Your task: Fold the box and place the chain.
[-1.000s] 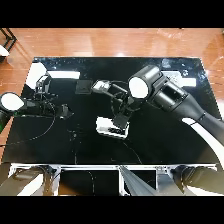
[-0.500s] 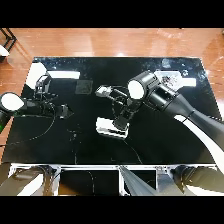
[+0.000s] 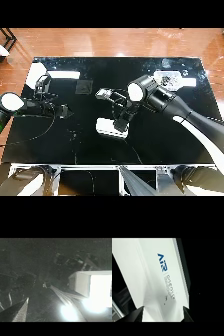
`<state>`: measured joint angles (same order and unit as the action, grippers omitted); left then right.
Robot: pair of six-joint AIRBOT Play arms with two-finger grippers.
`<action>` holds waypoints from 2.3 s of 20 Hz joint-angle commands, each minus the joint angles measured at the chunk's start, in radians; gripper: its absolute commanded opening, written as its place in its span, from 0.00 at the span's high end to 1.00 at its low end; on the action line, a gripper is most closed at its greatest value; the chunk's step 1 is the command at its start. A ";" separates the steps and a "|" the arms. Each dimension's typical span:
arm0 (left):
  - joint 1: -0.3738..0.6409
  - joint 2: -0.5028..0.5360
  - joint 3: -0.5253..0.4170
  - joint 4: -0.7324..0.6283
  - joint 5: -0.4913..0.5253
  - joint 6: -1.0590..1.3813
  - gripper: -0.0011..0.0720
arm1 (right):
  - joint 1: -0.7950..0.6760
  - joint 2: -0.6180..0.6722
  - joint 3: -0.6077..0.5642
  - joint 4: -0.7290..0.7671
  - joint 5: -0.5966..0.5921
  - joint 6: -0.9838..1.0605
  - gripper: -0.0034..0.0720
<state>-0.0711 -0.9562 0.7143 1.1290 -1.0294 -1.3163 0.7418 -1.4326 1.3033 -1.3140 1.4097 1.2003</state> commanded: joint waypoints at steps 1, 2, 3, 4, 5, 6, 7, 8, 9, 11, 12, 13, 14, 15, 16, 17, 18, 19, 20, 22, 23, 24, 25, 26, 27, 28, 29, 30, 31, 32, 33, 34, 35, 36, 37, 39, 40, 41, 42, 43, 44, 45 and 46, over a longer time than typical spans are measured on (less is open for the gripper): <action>0.001 0.000 0.001 0.000 0.000 0.000 0.11 | 0.000 -0.001 -0.016 0.001 -0.001 -0.004 0.25; 0.001 0.000 0.001 0.000 0.000 0.000 0.11 | 0.000 -0.001 -0.016 0.001 -0.002 -0.004 0.25; 0.001 0.000 0.001 0.000 0.001 0.000 0.11 | 0.000 -0.001 -0.016 0.001 -0.002 -0.004 0.37; 0.001 0.000 0.001 0.000 0.001 0.000 0.11 | 0.000 -0.001 -0.016 0.000 -0.002 -0.004 0.43; 0.001 0.000 0.001 0.000 0.001 0.000 0.11 | 0.000 -0.001 -0.016 -0.001 -0.002 -0.004 0.43; 0.001 0.000 0.001 0.000 0.001 0.000 0.11 | 0.001 -0.001 -0.016 -0.003 -0.002 -0.004 0.45; 0.001 0.000 0.001 0.000 0.001 0.000 0.11 | 0.002 -0.001 -0.016 -0.006 -0.002 -0.005 0.52; 0.001 0.000 0.001 0.000 0.001 0.000 0.11 | 0.003 -0.001 -0.016 -0.005 -0.002 -0.008 0.52; 0.001 0.000 0.001 0.001 0.001 0.000 0.11 | 0.006 -0.001 -0.016 -0.008 -0.002 -0.008 0.52; 0.001 0.000 0.001 0.001 0.001 0.000 0.11 | 0.015 -0.001 -0.016 -0.029 -0.004 -0.008 0.52; 0.001 0.000 0.001 0.003 0.001 0.000 0.11 | 0.022 -0.001 -0.016 -0.032 -0.005 -0.008 0.52; 0.001 0.000 0.001 0.008 0.001 0.000 0.11 | 0.024 -0.001 -0.016 -0.032 -0.005 -0.016 0.65; 0.001 0.000 0.001 0.012 0.000 0.000 0.11 | 0.027 -0.001 -0.016 -0.033 -0.006 -0.021 0.66; 0.001 0.000 0.001 0.012 0.001 0.000 0.11 | 0.029 -0.001 -0.016 -0.032 -0.011 -0.021 0.66; 0.001 0.000 0.001 0.012 0.001 0.000 0.11 | 0.029 -0.001 -0.016 -0.033 -0.016 -0.021 0.66; 0.001 0.000 0.001 0.012 0.001 0.000 0.11 | 0.029 -0.001 -0.016 -0.033 -0.024 -0.021 0.66; 0.001 0.000 0.001 0.012 0.001 0.000 0.11 | 0.029 0.000 -0.016 -0.033 -0.029 -0.024 0.73; 0.001 0.000 0.001 0.012 0.001 0.000 0.11 | 0.029 -0.001 -0.016 -0.033 -0.033 -0.027 0.80; 0.001 0.000 0.001 0.012 0.001 0.000 0.11 | 0.029 -0.001 -0.016 -0.033 -0.035 -0.027 0.80; 0.001 0.000 0.001 0.012 0.001 0.000 0.11 | 0.029 0.000 -0.016 -0.033 -0.035 -0.027 0.77; 0.001 0.000 0.001 0.012 0.001 0.000 0.11 | 0.029 0.000 -0.016 -0.033 -0.035 -0.027 0.75; 0.001 0.000 0.001 0.012 0.001 0.000 0.11 | 0.029 0.000 -0.016 -0.033 -0.035 -0.027 0.50; 0.001 0.000 0.001 0.012 0.001 0.000 0.11 | 0.029 0.000 -0.016 -0.034 -0.035 -0.027 0.27; 0.001 0.000 0.001 0.012 0.001 0.000 0.11 | 0.029 0.000 -0.016 -0.037 -0.035 -0.028 0.14; 0.001 0.000 0.001 0.012 0.001 0.000 0.11 | 0.029 0.000 -0.016 -0.055 -0.034 -0.040 0.09; 0.001 0.000 0.001 0.012 0.001 0.000 0.11 | 0.029 -0.001 -0.016 -0.066 -0.034 -0.057 0.09; 0.001 0.000 0.001 0.012 0.001 0.000 0.11 | 0.029 -0.001 -0.016 -0.082 -0.037 -0.069 0.09; 0.001 0.000 0.001 0.012 0.001 0.000 0.11 | 0.029 -0.001 -0.016 -0.091 -0.040 -0.086 0.09; 0.001 0.000 0.001 0.012 0.001 0.000 0.11 | 0.029 -0.001 -0.016 -0.096 -0.047 -0.087 0.09; 0.001 0.000 0.001 0.012 0.002 0.000 0.11 | 0.029 -0.001 -0.016 -0.100 -0.056 -0.087 0.09; 0.001 0.000 0.001 0.012 0.002 0.000 0.11 | 0.029 -0.001 -0.016 -0.101 -0.063 -0.087 0.09; 0.001 0.000 0.001 0.012 0.002 0.000 0.11 | 0.029 -0.001 -0.017 -0.101 -0.068 -0.087 0.09; 0.001 0.000 0.001 0.012 0.002 0.000 0.11 | 0.029 -0.001 -0.018 -0.100 -0.069 -0.087 0.09; 0.001 0.000 0.001 0.012 0.001 0.000 0.11 | 0.029 -0.001 -0.023 -0.095 -0.068 -0.092 0.09; 0.001 0.000 0.001 0.012 0.001 0.000 0.11 | 0.029 -0.002 -0.027 -0.082 -0.064 -0.106 0.05; 0.001 0.000 0.001 0.012 0.001 0.000 0.11 | 0.029 -0.002 -0.029 -0.035 -0.064 -0.164 0.02; 0.001 0.000 0.001 0.012 0.001 0.000 0.11 | 0.029 -0.002 -0.031 -0.028 -0.068 -0.192 0.02; 0.001 0.000 0.001 0.013 0.001 0.000 0.11 | 0.029 -0.002 -0.031 -0.028 -0.068 -0.229 0.02; 0.001 0.000 0.001 0.012 0.001 0.000 0.11 | 0.029 -0.002 -0.032 -0.029 -0.068 -0.272 0.02; 0.001 0.000 0.001 0.013 0.001 0.000 0.11 | 0.029 -0.002 -0.033 -0.029 -0.069 -0.297 0.02; 0.001 0.000 0.001 0.013 0.001 0.000 0.11 | 0.029 -0.002 -0.033 -0.030 -0.068 -0.304 0.02; 0.001 0.000 0.001 0.013 0.001 0.000 0.11 | 0.029 -0.002 -0.033 -0.034 -0.068 -0.304 0.02; 0.001 0.000 0.001 0.013 0.002 0.000 0.11 | 0.029 -0.002 -0.033 -0.040 -0.068 -0.304 0.02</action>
<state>-0.0711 -0.9562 0.7143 1.1412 -1.0286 -1.3163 0.7704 -1.4345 1.2713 -1.3525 1.3422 0.9405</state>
